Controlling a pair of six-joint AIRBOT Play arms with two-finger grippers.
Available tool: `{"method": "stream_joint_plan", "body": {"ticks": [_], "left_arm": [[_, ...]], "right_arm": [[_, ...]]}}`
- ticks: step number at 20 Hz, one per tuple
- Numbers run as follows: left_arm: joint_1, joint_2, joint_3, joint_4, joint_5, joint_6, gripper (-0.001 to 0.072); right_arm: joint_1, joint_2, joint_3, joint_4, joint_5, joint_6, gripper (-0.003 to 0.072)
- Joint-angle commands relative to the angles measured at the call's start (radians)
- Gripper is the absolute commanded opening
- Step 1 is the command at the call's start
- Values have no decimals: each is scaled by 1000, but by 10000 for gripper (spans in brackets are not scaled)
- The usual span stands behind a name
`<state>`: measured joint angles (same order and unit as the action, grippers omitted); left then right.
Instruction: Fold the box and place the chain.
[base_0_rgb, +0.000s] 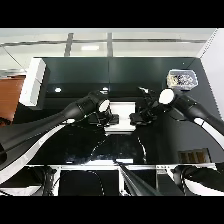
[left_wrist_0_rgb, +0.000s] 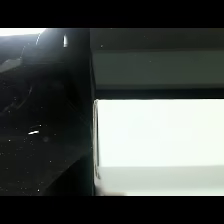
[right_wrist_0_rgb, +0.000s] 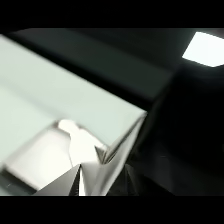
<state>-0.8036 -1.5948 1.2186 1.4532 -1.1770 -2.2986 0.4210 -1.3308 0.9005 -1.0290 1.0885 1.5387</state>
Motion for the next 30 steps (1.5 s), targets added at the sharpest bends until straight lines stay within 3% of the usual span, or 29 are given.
{"method": "stream_joint_plan", "body": {"ticks": [1, 4, 5, 12, 14, 15, 22, 24, 25, 26, 30], "left_arm": [[0, 0, 1, 1, -1, 2, 26], [0, 0, 1, 1, -1, 2, 26], [0, 0, 1, 1, -1, 2, 26], [0, 0, 1, 1, -2, 2, 26], [0, 0, 1, 1, -2, 2, 26], [0, 0, 1, 1, -1, 2, 26], [0, 0, 1, 1, -1, 2, 26], [0, 0, 1, 1, -2, 2, 26], [0, 0, 1, 1, -2, 2, 26], [0, 0, 1, 1, -2, 2, 26], [0, 0, 1, 1, -2, 2, 26]], "right_arm": [[115, -27, 68, -251, 6, 314, 304], [197, -64, 116, -356, 25, 482, 303], [212, -72, 117, -380, 25, 529, 247], [217, -96, 115, -382, 36, 631, 234], [217, -100, 115, -386, 44, 639, 115], [217, -105, 115, -386, 47, 642, 9], [225, -110, 115, -412, 60, 654, 18], [225, -110, 115, -407, 57, 654, 147], [225, -110, 115, -403, 55, 654, 137], [225, -110, 115, -404, 56, 653, 15], [225, -108, 115, -406, 56, 653, 19]]}}
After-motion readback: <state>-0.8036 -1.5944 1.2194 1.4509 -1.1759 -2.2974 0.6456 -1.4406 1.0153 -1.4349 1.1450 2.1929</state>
